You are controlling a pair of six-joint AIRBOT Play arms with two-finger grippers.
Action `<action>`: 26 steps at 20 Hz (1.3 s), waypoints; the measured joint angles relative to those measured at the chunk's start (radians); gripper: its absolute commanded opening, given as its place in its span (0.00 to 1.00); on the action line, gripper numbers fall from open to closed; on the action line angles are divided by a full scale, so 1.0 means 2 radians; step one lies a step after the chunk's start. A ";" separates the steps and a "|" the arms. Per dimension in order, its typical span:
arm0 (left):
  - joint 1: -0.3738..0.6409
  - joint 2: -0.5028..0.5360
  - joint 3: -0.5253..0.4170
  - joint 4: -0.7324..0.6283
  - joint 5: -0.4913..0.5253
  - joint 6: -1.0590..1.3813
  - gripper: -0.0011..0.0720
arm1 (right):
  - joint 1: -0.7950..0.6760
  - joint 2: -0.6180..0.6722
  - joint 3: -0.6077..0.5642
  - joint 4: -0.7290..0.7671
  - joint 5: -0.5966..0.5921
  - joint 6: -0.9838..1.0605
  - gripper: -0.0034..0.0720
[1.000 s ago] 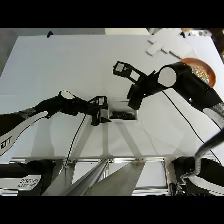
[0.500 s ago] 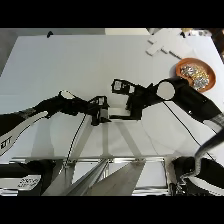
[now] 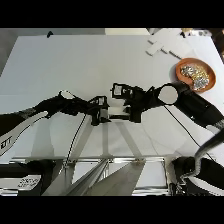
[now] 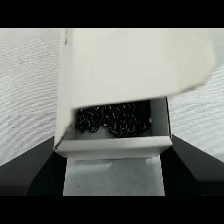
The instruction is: Fold the box and place the chain.
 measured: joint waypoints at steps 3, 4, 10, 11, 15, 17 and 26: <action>0.000 0.000 0.000 0.000 0.000 0.000 0.11 | 0.000 -0.001 -0.008 0.003 -0.006 -0.003 0.44; 0.000 0.000 0.000 0.000 0.000 0.000 0.11 | 0.000 -0.001 -0.009 0.005 -0.006 -0.004 0.44; 0.000 0.000 0.000 0.000 0.000 0.000 0.11 | 0.000 -0.010 -0.012 0.011 -0.004 -0.005 0.34; 0.000 0.000 0.000 0.000 0.000 0.000 0.11 | 0.000 -0.011 -0.012 0.011 -0.005 -0.005 0.34; 0.000 0.000 0.000 0.000 0.000 0.000 0.11 | 0.000 -0.014 -0.012 0.010 -0.012 -0.005 0.26; 0.000 0.000 0.000 0.000 0.000 -0.001 0.11 | 0.000 -0.015 -0.012 0.008 -0.014 -0.005 0.25; 0.000 0.000 0.000 -0.001 0.002 -0.001 0.11 | 0.000 -0.015 -0.034 0.006 -0.031 -0.006 0.19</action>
